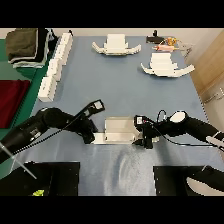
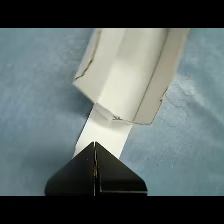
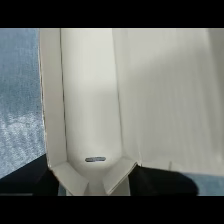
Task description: Fold the box.
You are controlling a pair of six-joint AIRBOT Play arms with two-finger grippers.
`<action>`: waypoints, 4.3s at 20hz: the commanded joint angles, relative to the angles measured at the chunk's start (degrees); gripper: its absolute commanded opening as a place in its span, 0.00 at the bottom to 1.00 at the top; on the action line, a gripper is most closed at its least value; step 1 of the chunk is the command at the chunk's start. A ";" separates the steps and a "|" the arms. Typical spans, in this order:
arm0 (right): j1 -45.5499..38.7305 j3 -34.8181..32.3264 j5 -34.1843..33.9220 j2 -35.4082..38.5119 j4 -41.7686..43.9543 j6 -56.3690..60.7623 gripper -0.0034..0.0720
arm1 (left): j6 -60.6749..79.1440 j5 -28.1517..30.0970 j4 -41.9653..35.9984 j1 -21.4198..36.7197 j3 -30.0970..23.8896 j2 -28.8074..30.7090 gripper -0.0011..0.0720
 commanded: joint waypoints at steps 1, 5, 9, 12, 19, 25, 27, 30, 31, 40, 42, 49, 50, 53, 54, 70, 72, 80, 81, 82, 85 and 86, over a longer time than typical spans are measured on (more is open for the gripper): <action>0.02 0.04 0.02 0.02 0.02 -0.02 0.76 | -41.72 -5.77 19.47 1.70 0.50 9.90 0.03; 0.02 0.04 0.02 0.02 0.02 -0.02 0.76 | -51.08 -14.38 16.98 13.42 -0.15 10.38 0.03; 0.02 0.04 0.02 0.02 0.02 -0.02 0.76 | -41.90 -9.60 1.77 17.03 -4.83 4.70 0.03; 0.02 0.04 0.02 0.02 0.02 -0.02 0.76 | -39.19 -2.86 -5.79 13.40 -8.33 -0.83 0.03; 0.02 0.04 0.02 0.02 0.02 -0.02 0.76 | -39.01 7.52 -13.31 0.70 -8.48 -5.84 0.03; 0.02 0.04 0.02 0.02 0.02 -0.02 0.76 | -39.06 2.54 -12.76 2.29 -3.50 -5.84 0.04; 0.02 0.04 0.02 0.02 0.02 -0.02 0.76 | -39.06 1.33 -12.79 3.23 -2.25 -5.84 0.09; 0.02 0.04 0.02 0.02 0.02 -0.02 0.76 | -39.32 0.83 -13.14 3.30 -1.42 -5.86 0.65; 0.02 0.04 0.02 0.02 0.02 -0.02 0.76 | -39.58 0.74 -13.14 3.30 -1.36 -5.86 0.65; 0.02 0.04 0.02 0.02 0.02 -0.02 0.76 | -39.12 4.09 -16.74 3.06 -1.36 -6.49 0.65; 0.02 0.04 0.02 0.02 0.02 -0.02 0.76 | -32.57 2.80 -22.21 2.71 -1.33 -8.09 0.65; 0.02 0.04 0.04 0.02 0.02 -0.02 0.76 | -49.88 8.96 -7.37 -4.96 0.59 -10.16 0.65; 0.02 0.04 0.02 0.02 0.02 -0.02 0.76 | -54.60 8.90 -2.89 -6.40 1.49 -10.19 0.65; 0.02 0.04 0.02 0.02 0.02 -0.02 0.76 | -69.57 8.22 9.55 -11.50 4.44 -11.30 0.65; 0.02 0.04 0.02 0.02 0.02 -0.02 0.76 | -72.89 7.15 11.96 -12.76 5.42 -12.24 0.65; 0.02 0.04 0.02 0.02 0.02 -0.02 0.76 | -95.71 -3.39 20.39 -23.71 17.18 -23.43 0.65; 0.02 0.04 0.02 0.02 0.02 -0.02 0.76 | -97.85 -5.20 21.59 -23.71 17.49 -23.50 0.57; 0.02 0.04 0.02 0.02 0.02 -0.02 0.76 | -101.22 -11.10 25.59 -23.71 22.75 -30.23 0.57; 0.02 0.04 0.02 0.02 0.02 -0.02 0.76 | -101.22 -12.07 26.01 -23.71 23.63 -30.99 0.57; 0.02 0.04 0.02 0.02 0.02 -0.02 0.76 | -101.22 -12.48 26.23 -23.71 24.04 -31.36 0.57; 0.02 0.04 0.02 0.02 0.02 -0.02 0.76 | -101.22 -12.55 26.93 -23.71 24.20 -31.69 0.57; 0.02 0.04 0.02 0.02 0.02 -0.02 0.76 | -101.22 -12.55 26.93 -23.71 24.20 -31.69 0.57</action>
